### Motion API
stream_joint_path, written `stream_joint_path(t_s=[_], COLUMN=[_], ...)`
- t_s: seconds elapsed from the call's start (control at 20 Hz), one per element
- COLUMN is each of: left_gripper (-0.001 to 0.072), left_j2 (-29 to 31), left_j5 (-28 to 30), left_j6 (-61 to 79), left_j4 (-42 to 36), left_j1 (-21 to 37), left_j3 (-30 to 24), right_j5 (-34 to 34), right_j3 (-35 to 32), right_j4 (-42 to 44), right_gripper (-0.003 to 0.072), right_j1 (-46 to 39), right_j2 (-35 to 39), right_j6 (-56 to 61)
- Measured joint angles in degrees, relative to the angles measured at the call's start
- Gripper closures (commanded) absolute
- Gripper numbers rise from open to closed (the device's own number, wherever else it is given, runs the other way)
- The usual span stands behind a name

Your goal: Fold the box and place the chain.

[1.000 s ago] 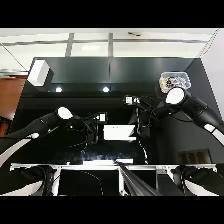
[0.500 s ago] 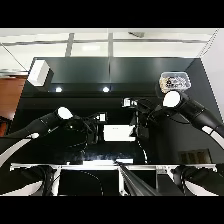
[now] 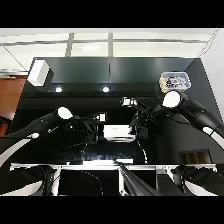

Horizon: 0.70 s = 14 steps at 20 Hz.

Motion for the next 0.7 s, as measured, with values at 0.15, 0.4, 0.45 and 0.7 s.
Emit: stream_joint_path(t_s=[0.15, 0.4, 0.45, 0.7], left_gripper=[0.0414, 0.0414, 0.0415, 0.0415], left_j2=[0.00, 0.00, 0.00, 0.00], left_j5=[-0.02, -0.02, -0.02, -0.11], left_j6=[0.00, 0.02, 0.02, 0.09], left_j4=[-0.02, 0.00, -0.02, 0.00], left_j1=[0.00, 0.00, 0.00, 0.00], left_j3=[0.00, 0.00, 0.00, 0.00], right_j5=[-0.11, 0.00, 0.09, 0.96], right_j3=[0.00, 0.00, 0.00, 0.00], right_j4=[0.22, 0.33, 0.35, 0.42], right_gripper=[0.0381, 0.0380, 0.0380, 0.0379], right_j1=[0.00, 0.00, 0.00, 0.07], right_j2=[0.00, 0.00, 0.00, 0.00], right_j6=[0.52, 0.83, 0.92, 1.22])
